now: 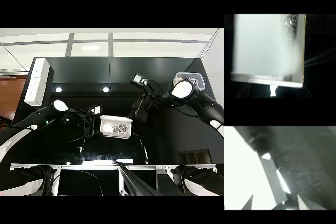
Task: Fold the box and place the chain.
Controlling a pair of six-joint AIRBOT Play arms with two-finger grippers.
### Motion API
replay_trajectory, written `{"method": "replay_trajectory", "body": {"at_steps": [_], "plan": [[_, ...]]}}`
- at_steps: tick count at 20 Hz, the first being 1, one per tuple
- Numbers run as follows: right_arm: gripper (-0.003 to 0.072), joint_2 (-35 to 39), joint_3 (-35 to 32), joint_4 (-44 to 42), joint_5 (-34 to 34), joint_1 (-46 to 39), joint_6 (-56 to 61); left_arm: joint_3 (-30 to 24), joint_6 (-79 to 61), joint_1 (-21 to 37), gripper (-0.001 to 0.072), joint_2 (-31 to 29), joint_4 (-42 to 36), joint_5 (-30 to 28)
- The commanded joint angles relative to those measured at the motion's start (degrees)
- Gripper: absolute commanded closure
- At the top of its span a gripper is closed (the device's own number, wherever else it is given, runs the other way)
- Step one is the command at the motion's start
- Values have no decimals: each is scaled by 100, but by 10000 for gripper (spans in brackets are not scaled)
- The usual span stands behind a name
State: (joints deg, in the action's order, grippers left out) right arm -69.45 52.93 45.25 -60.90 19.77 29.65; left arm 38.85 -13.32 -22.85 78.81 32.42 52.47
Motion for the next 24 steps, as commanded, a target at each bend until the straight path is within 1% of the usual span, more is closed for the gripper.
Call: {"method": "replay_trajectory", "body": {"at_steps": [1,4,9,15,19,21,23,24], "plan": [[61,79,2,138,-855,35,-520,7,4,0,98,0,-7,24],[60,79,-144,188,-640,153,-522,7,4,0,98,0,-7,24],[61,72,-254,205,-24,640,-501,9,4,0,97,0,-9,24],[61,72,-256,459,-33,979,-501,9,4,0,98,0,-9,24],[61,70,-455,446,457,1062,-498,9,4,0,98,0,-7,24],[62,70,-557,439,485,1078,-501,9,4,0,98,0,-9,31],[213,72,-557,435,483,1075,-498,9,4,0,98,0,-7,46],[214,72,-557,435,483,1075,-498,9,4,0,98,0,-7,46]]}}
